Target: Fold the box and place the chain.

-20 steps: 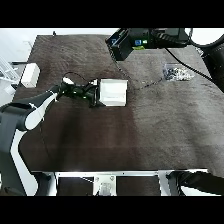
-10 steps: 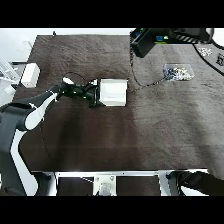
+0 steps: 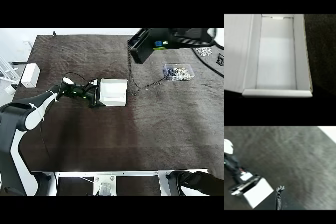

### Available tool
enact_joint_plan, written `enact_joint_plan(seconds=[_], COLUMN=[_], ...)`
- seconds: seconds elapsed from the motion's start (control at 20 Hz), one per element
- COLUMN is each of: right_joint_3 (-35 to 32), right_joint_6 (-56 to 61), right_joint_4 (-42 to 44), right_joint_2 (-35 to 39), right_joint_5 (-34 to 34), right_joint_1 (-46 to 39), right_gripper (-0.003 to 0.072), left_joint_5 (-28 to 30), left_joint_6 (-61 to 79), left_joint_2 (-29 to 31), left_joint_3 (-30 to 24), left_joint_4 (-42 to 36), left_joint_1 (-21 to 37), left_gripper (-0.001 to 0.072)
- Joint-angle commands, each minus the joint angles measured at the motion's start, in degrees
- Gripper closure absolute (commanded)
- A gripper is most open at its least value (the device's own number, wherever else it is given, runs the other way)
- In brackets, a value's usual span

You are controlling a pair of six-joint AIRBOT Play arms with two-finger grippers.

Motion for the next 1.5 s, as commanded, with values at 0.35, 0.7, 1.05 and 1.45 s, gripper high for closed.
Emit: enact_joint_plan(seconds=[0.35,0.7,1.05,1.45], right_joint_3=[-1.05,-9.90,-22.58,-22.95], right_joint_6=[-2.64,-2.67,-2.60,-3.72], right_joint_4=[16.70,17.75,15.61,15.08], right_joint_2=[-10.73,-15.26,-17.03,-17.20], right_joint_5=[-1.38,-3.26,-16.44,-14.80], right_joint_1=[0.09,-0.02,-5.86,-9.81], right_gripper=[0.0677,0.0676,0.0677,0.0177], left_joint_5=[0.02,0.02,0.02,0.00], left_joint_6=[0.02,0.02,0.02,0.02], left_joint_2=[0.02,0.02,0.02,0.02], left_joint_3=[-0.02,-0.02,-0.02,-0.02], left_joint_4=[0.02,0.00,0.00,0.00], left_joint_1=[0.00,0.00,0.00,0.00], left_gripper=[0.0344,0.0344,0.0344,0.0344])
